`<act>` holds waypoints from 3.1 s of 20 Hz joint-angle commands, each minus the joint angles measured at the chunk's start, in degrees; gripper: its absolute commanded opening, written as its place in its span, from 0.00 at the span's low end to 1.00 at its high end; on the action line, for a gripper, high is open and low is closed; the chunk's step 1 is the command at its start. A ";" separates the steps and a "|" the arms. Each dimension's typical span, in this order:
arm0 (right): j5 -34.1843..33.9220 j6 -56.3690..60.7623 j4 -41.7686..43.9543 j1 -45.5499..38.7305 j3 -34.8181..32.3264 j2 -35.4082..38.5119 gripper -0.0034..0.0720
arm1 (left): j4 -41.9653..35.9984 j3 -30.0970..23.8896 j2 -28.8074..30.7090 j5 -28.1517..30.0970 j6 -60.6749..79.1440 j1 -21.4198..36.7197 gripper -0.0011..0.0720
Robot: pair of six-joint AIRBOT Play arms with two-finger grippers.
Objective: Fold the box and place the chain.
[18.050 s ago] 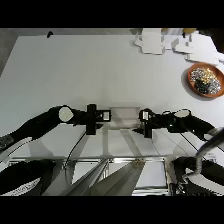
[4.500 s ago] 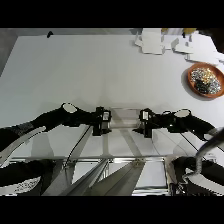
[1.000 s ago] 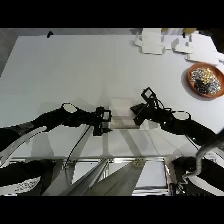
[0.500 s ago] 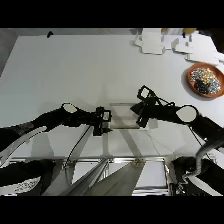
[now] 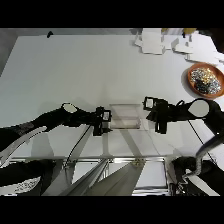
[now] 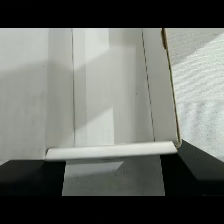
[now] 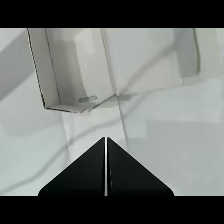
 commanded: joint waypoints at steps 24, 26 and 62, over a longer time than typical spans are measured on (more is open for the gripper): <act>2.08 -32.30 22.93 -2.38 -2.54 -17.88 0.18 | 0.02 -0.02 0.04 0.02 0.07 0.00 0.30; 1.81 -32.06 24.55 -1.86 -2.54 -18.73 0.18 | 0.02 -0.02 0.04 0.02 0.07 0.00 0.30; -3.32 45.70 10.21 -24.76 -13.79 -5.14 0.06 | 0.02 -0.02 0.04 0.02 0.07 -0.02 0.30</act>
